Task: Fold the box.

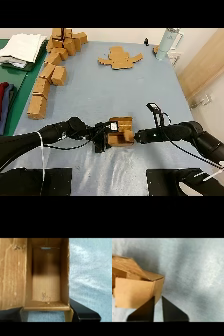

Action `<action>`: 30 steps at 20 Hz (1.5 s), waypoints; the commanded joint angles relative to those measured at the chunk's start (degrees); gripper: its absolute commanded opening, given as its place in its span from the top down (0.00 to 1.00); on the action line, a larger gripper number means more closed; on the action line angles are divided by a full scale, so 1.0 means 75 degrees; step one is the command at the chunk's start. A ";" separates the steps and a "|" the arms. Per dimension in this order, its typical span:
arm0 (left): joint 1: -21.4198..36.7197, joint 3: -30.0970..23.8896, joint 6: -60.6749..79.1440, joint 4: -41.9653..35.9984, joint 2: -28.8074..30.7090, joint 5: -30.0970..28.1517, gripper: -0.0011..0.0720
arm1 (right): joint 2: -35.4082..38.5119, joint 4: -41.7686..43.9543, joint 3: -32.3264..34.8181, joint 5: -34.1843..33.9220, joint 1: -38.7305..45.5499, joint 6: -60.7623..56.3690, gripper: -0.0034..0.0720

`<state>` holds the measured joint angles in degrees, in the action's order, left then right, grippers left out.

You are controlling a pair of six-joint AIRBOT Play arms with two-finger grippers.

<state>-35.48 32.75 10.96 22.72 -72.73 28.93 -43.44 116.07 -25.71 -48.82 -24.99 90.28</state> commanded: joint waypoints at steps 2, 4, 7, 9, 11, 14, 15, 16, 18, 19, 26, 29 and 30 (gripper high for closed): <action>0.0000 0.0009 0.0003 0.0003 0.0000 -0.0003 0.28 | 0.0117 -0.0047 -0.0201 0.0052 -0.0003 -0.0117 0.68; 0.0000 0.0009 0.0003 0.0003 0.0000 -0.0003 0.28 | 0.0117 -0.0017 -0.0201 0.0052 -0.0006 -0.0119 0.52; -0.0003 0.0009 0.0003 0.0003 0.0000 -0.0003 0.28 | 0.0085 -0.0012 -0.0195 0.0052 -0.0006 -0.0119 0.44; -0.0003 0.0009 0.0003 0.0003 0.0000 -0.0003 0.28 | -0.0070 0.0052 -0.0195 0.0050 -0.0026 -0.0122 0.28; 0.0000 0.0009 0.0003 0.0003 0.0000 -0.0003 0.28 | -0.0329 0.0143 -0.0198 0.0085 -0.0277 -0.0122 0.25; 0.0000 0.0009 0.0003 0.0003 0.0000 -0.0003 0.28 | -0.0857 -0.0052 -0.0297 0.0481 -0.0804 -0.0565 0.25; 0.0000 0.0009 0.0003 0.0003 0.0000 -0.0003 0.28 | -0.1072 -0.0323 -0.0440 0.0498 -0.0988 -0.0930 0.26; -0.0003 0.0006 0.0003 0.0003 0.0000 -0.0003 0.28 | -0.1271 -0.0679 -0.0612 0.0493 -0.1166 -0.1367 0.26; -0.0003 0.0009 0.0003 0.0003 0.0000 -0.0003 0.28 | -0.1647 -0.1408 -0.0991 0.0382 -0.1562 -0.2270 0.26; 0.0000 0.0009 0.0003 0.0003 0.0000 -0.0003 0.28 | -0.1836 -0.1775 -0.1201 0.0300 -0.1792 -0.2774 0.26; -0.0003 0.0009 0.0003 0.0003 0.0000 -0.0003 0.28 | -0.3442 -0.4322 -0.2614 -0.1582 -0.3083 -0.5954 0.27; -0.0003 0.0009 0.0003 0.0003 0.0000 -0.0003 0.28 | -0.3972 -0.4526 -0.2990 -0.2081 -0.3273 -0.6373 0.33; -0.0003 0.0009 0.0003 0.0003 0.0000 -0.0003 0.28 | -0.4065 -0.4538 -0.3031 -0.2087 -0.3302 -0.6379 0.50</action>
